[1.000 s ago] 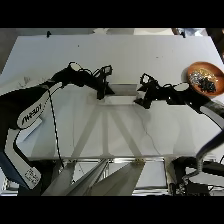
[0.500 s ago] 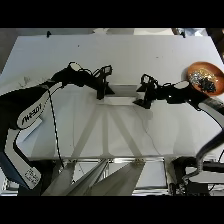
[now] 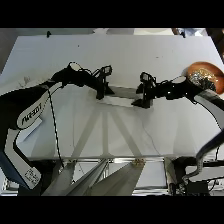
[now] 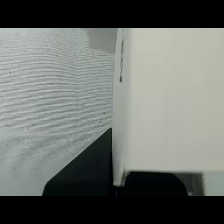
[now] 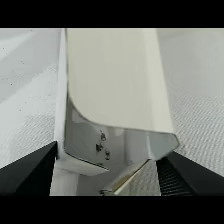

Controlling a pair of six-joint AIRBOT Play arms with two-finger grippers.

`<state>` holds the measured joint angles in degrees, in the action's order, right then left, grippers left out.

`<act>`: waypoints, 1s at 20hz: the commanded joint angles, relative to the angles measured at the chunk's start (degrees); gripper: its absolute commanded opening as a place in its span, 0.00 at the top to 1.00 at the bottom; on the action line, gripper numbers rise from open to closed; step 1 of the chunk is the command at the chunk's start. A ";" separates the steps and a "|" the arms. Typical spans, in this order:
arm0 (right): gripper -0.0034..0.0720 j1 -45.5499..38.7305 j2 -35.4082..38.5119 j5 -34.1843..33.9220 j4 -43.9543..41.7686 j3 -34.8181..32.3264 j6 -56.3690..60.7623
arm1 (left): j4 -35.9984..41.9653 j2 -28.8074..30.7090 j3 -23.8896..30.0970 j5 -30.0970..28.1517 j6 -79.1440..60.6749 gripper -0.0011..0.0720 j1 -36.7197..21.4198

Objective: Fold the box and place the chain.

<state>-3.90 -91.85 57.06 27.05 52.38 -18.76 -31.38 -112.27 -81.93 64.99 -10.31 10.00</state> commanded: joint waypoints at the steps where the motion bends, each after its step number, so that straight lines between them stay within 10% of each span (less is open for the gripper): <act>1: 0.08 -0.04 -0.83 3.02 5.92 0.48 3.82 | 0.07 -0.02 0.02 -0.04 0.07 0.97 0.04; 20: 0.08 -0.02 -4.35 6.01 1.09 0.48 3.41 | 0.07 -0.02 0.02 -0.04 0.07 0.97 0.04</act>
<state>-3.95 -96.09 62.33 30.15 52.86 -14.35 -31.31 -112.33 -81.89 65.01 -10.20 10.11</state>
